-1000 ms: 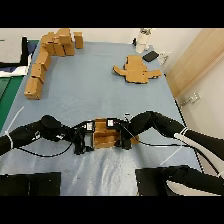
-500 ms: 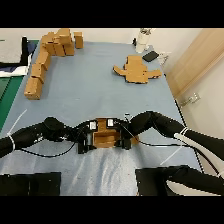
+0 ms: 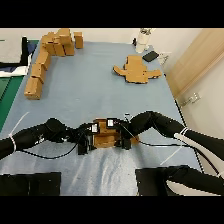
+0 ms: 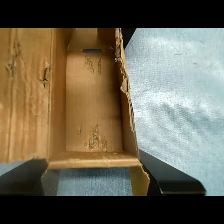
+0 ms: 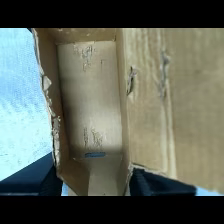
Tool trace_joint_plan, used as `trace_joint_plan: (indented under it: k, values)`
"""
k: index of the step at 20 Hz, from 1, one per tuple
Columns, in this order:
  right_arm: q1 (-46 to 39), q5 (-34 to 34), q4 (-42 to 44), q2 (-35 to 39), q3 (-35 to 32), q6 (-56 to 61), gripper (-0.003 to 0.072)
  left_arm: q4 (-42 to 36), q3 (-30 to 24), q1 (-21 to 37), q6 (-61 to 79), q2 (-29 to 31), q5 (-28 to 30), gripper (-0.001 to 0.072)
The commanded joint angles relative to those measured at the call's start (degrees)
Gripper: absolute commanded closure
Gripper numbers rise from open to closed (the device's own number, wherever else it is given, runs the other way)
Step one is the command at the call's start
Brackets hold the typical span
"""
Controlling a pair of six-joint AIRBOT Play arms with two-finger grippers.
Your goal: Fold the box.
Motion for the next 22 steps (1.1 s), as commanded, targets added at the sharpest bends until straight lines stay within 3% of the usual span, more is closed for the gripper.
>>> trace_joint_plan:
  k: [1,22]
  values:
    - [0.00,0.00,-0.02,0.00,0.04,0.00,0.0223,0.26,0.02,-1.01,0.13,-0.04,0.61,0.0184]
    - [0.07,0.00,0.35,0.00,0.04,-0.02,0.0222,0.26,0.02,-0.92,0.11,-0.04,0.61,0.0183]
